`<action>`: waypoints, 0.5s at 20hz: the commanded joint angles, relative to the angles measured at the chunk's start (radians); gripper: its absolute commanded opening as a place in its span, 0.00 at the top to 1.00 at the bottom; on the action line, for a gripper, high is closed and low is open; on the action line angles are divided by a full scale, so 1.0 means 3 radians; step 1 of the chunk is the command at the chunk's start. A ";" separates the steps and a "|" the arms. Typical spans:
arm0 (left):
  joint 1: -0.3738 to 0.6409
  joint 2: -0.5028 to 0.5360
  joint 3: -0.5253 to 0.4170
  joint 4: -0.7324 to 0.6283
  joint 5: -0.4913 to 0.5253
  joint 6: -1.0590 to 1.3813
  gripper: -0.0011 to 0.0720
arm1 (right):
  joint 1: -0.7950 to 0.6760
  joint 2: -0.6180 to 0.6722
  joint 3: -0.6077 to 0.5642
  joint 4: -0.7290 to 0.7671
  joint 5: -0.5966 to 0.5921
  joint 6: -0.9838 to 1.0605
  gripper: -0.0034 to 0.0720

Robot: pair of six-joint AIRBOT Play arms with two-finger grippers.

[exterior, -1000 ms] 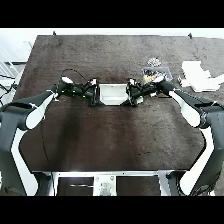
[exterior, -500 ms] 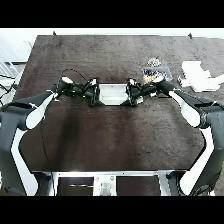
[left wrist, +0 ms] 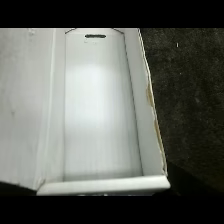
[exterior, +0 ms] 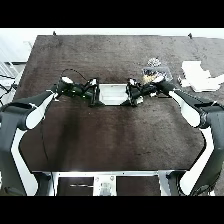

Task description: Fold the box and place the chain.

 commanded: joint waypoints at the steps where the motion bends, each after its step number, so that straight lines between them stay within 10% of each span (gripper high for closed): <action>1: -0.0003 -0.0003 0.0001 0.0001 -0.0001 0.0001 0.31 | 0.0000 0.0000 -0.0001 0.0001 -0.0001 0.0000 0.19; 8: -0.0003 -0.0003 0.0001 0.0001 0.0000 0.0001 0.31 | 0.0006 0.0003 0.0000 0.0003 0.0037 0.0056 0.19; 10: -0.0003 -0.0003 0.0001 0.0001 -0.0003 0.0001 0.31 | -0.0009 0.0009 0.0006 0.0057 0.0036 0.0163 0.00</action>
